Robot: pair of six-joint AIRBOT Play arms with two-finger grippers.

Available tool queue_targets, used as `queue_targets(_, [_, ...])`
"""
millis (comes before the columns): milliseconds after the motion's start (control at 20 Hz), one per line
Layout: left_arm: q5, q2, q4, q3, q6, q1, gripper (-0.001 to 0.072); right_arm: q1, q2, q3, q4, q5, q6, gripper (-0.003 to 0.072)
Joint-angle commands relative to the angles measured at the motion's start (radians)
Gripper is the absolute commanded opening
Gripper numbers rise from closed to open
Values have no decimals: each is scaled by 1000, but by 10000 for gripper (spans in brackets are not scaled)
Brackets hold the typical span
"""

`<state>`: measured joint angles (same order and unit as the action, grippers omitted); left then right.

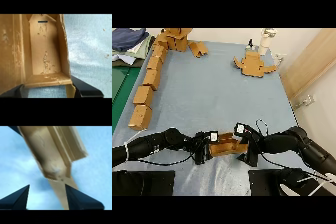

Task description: Fold the box.

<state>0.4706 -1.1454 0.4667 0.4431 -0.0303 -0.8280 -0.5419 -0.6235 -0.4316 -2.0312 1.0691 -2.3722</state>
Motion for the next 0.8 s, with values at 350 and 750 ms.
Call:
queue_targets(350, [0, 0, 0, 0, 0, 0, 601, -2, 51, -1, -140, 207, 674, 709])
queue_targets(750, [-23, 0, 2, 1, -3, 0, 601, -2, 51, -1, -146, 170, 829, 708])
